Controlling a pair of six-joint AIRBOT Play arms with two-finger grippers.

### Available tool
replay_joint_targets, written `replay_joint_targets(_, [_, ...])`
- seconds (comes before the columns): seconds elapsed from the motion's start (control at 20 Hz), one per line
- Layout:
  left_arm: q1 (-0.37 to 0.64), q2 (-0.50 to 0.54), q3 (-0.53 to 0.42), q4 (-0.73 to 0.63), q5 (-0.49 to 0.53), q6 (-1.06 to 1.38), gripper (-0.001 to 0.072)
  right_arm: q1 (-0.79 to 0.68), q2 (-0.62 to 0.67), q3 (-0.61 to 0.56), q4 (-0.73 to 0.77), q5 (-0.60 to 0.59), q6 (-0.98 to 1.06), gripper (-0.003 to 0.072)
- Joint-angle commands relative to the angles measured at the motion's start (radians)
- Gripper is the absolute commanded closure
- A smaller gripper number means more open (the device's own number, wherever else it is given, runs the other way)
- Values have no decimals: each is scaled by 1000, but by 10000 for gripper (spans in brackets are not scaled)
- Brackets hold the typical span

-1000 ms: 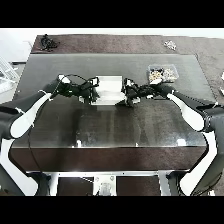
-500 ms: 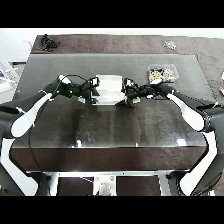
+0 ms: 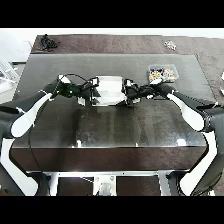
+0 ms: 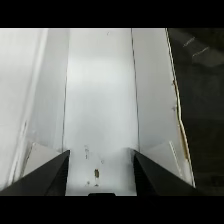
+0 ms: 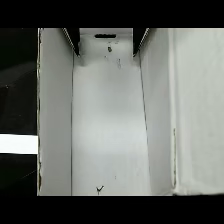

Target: Fold the box and place the chain.

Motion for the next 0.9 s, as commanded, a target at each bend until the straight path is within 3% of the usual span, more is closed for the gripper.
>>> replay_joint_targets(0.0, [0,0,0,-19,0,20,216,1,0,0,2,-3,1,98])
replay_joint_targets(0.25, [0,0,0,-19,40,20,252,1,0,0,2,-3,1,98])
replay_joint_targets(0.3, [0,0,0,-15,55,20,498,1,0,0,2,-3,1,98])
replay_joint_targets(0.35, [4,0,0,-10,61,29,676,1,0,0,2,-3,2,98])
replay_joint_targets(0.55, [56,2,0,-8,69,36,690,1,0,0,2,-3,1,98])
replay_joint_targets(0.85, [151,16,1,-105,-45,88,692,1,0,0,2,-3,1,98])
